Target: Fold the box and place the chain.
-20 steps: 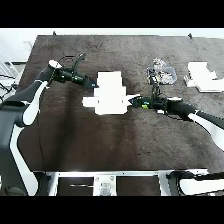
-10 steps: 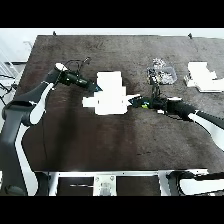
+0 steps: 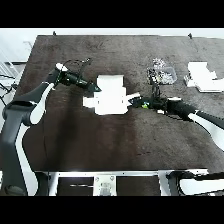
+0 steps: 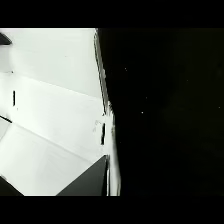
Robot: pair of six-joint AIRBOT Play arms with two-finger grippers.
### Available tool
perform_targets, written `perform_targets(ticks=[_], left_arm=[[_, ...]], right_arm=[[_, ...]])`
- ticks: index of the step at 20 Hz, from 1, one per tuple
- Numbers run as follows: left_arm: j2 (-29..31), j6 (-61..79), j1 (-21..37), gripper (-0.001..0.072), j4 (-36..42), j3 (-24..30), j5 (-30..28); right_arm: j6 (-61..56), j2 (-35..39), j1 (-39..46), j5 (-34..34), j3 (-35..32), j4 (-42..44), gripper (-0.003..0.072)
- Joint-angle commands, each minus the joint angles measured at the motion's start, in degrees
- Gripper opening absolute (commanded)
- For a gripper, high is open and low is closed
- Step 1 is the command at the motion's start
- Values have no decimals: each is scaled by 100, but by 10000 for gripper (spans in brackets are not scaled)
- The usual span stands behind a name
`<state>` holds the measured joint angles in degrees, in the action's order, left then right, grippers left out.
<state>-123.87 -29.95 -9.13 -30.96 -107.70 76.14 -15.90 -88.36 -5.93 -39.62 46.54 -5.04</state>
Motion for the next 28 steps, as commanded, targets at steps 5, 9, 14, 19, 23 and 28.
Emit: perform_targets(ticks=[5,9,14,19,23,28], left_arm=[[13,1467,2,16,33,-2,577],[109,2116,2,12,28,0,595],[800,3049,0,12,87,848,55],[1040,4253,0,13,560,1696,-815],[1038,4264,0,12,584,1718,-1027],[876,4358,0,12,636,1849,-1003]], right_arm=[[-9,195,444,-186,2,13,378],[-15,413,1335,-905,2,15,378],[-208,415,2044,-1622,0,13,378],[-203,415,2028,-1644,0,11,377],[-201,415,2028,-1644,-2,-9,378],[-201,413,2028,-1644,-46,-7,377]])
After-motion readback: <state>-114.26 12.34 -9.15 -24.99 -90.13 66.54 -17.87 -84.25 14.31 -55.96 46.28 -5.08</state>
